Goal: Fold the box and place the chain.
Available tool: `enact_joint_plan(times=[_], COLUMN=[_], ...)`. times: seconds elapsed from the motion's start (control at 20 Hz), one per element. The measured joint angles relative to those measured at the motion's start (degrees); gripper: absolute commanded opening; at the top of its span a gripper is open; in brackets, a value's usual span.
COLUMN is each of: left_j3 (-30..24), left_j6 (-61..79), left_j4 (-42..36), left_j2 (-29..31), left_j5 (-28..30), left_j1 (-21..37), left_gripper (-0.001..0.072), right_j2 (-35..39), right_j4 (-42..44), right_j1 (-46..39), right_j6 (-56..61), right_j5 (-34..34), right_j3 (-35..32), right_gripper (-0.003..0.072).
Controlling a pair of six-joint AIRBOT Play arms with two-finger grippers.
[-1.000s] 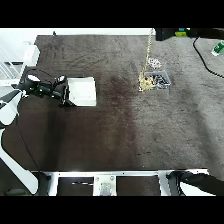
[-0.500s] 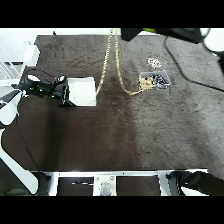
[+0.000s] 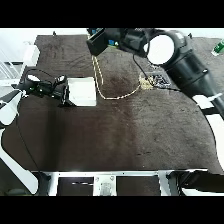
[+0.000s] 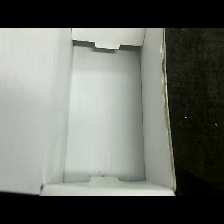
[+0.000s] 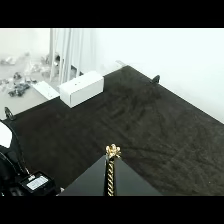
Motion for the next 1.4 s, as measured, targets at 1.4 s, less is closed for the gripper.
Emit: enact_joint_plan(times=[1.4], left_j3=[0.00], left_j6=[0.00], left_j4=[-0.04], left_j2=[0.00], left_j5=[0.00], left_j1=[0.00], left_gripper=[0.0527], right_j2=[-9.05], right_j4=[8.13], right_j1=[8.87], right_j6=[-5.03], right_j5=[2.97], right_j3=[7.30], right_gripper=[0.0010])
